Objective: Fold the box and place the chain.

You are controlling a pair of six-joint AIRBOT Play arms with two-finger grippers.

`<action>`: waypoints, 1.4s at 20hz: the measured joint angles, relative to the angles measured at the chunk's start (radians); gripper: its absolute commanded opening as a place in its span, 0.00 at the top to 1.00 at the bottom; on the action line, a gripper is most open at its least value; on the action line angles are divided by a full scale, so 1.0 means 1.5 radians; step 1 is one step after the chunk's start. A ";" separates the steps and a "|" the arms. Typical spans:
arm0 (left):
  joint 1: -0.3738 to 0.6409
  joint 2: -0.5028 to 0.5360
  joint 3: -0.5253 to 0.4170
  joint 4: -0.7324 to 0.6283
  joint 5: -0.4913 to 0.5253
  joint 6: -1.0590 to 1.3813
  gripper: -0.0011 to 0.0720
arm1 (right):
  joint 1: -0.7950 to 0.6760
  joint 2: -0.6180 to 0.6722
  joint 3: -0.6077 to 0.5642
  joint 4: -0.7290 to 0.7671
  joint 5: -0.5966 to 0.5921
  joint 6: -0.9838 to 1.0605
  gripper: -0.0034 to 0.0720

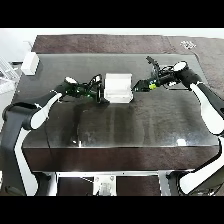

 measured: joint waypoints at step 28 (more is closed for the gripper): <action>0.000 0.000 0.000 -0.001 -0.001 -0.001 0.32 | 0.097 -0.001 0.042 -0.146 -0.033 0.054 0.26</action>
